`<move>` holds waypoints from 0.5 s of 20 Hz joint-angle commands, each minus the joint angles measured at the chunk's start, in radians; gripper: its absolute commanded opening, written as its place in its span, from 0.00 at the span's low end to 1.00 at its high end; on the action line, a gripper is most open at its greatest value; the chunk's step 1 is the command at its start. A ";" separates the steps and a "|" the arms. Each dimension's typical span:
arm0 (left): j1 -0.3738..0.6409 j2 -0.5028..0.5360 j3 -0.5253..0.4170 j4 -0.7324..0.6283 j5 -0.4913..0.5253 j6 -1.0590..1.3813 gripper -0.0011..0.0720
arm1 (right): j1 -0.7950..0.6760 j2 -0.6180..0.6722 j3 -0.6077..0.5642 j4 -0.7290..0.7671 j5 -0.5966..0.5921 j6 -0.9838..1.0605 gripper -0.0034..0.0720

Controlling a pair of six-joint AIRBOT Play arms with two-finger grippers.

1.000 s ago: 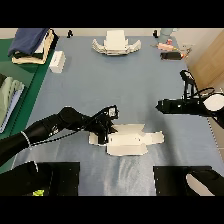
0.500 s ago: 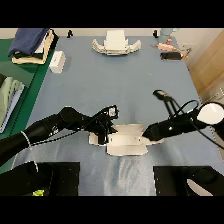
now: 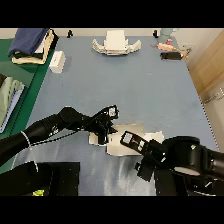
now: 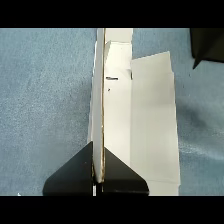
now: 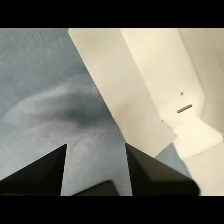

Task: Fold the box.

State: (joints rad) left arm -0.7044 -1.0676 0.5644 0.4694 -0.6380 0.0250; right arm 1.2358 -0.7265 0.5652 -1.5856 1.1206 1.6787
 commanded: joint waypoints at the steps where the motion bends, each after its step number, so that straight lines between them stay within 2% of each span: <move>1: 0.000 0.000 0.000 0.000 0.000 0.000 0.03 | 0.091 -0.092 -0.033 -0.209 -0.048 -0.061 0.79; 3: 0.000 0.000 0.000 0.000 0.000 0.001 0.04 | 0.091 -0.167 -0.039 -0.243 -0.090 -0.057 0.79; 6: 0.000 0.000 0.000 0.000 0.000 0.000 0.03 | 0.091 -0.262 -0.039 -0.345 -0.143 0.085 0.79; 10: 0.000 0.000 0.000 0.000 0.001 0.000 0.04 | 0.091 -0.275 -0.025 -0.445 -0.111 0.346 0.79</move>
State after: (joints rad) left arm -0.7044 -1.0676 0.5644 0.4694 -0.6380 0.0250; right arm 1.3224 -0.9806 0.5316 -1.9358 1.0054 1.8366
